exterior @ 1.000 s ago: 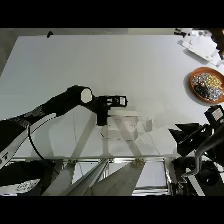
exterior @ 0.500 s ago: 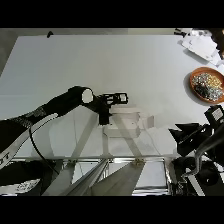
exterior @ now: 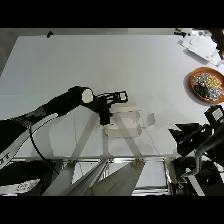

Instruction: Fold the box and place the chain.

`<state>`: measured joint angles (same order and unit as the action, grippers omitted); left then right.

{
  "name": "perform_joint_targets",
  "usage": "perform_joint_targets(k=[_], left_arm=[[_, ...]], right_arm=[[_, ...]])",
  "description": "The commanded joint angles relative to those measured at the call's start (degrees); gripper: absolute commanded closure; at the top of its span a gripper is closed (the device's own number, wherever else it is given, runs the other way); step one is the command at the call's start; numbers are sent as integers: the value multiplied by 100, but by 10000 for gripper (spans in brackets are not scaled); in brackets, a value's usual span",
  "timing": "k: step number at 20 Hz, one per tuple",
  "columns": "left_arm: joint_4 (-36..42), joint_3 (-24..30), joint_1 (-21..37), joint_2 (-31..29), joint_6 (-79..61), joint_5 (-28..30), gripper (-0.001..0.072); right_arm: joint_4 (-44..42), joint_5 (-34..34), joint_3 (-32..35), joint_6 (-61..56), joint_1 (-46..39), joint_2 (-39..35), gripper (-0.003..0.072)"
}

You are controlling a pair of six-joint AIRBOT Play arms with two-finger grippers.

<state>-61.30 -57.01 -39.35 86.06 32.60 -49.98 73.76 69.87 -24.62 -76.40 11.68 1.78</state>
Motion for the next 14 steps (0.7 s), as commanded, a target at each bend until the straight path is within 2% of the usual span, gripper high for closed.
perform_joint_targets(k=[1,14], left_arm=[[15,-2,-2,0,138,-22,706],[13,-2,-2,90,131,2,695]], right_arm=[[-2,0,0,-2,-2,2,342],[-48,4,0,197,-2,2,342]])
